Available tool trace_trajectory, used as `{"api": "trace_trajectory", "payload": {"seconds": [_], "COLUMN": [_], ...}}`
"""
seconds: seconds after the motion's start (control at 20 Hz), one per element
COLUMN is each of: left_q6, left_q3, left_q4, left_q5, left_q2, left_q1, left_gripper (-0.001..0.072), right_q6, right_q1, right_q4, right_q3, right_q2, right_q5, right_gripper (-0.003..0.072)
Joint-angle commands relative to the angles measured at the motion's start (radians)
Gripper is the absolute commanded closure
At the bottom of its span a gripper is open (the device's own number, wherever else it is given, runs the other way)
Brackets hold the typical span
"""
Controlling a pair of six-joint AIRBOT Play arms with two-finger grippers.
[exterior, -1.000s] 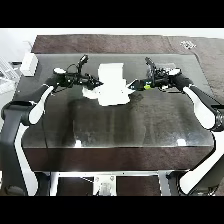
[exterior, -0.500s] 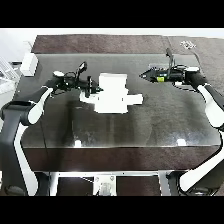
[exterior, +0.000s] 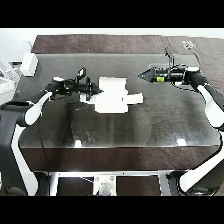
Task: Fold the box and place the chain.
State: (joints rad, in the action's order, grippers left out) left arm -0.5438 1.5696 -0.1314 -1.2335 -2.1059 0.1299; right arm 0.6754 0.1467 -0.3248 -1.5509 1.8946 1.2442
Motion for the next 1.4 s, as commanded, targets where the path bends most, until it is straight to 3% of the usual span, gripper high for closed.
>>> {"api": "trace_trajectory", "payload": {"seconds": [0.0, 0.5, 1.35], "left_q6": [-0.063, -0.087, -0.121], "left_q3": [-0.023, -0.039, -0.039], "left_q4": [-0.003, -0.018, 0.011], "left_q5": [0.022, 0.018, 0.011], "left_q2": [0.005, 0.001, -0.031], "left_q1": [-0.001, -0.001, -0.001], "left_gripper": [0.0695, 0.0694, 0.0691], "right_q6": [-0.022, -0.102, -0.251], "right_q1": [-0.018, -0.021, -0.015], "right_q4": [0.002, 0.0, 0.111], "right_q3": [0.0, 0.069, 0.068], "right_q2": [0.0, 0.0, 0.0], "right_q5": [0.005, 0.006, -0.021], "right_gripper": [0.0358, 0.0384, 0.0393]}}
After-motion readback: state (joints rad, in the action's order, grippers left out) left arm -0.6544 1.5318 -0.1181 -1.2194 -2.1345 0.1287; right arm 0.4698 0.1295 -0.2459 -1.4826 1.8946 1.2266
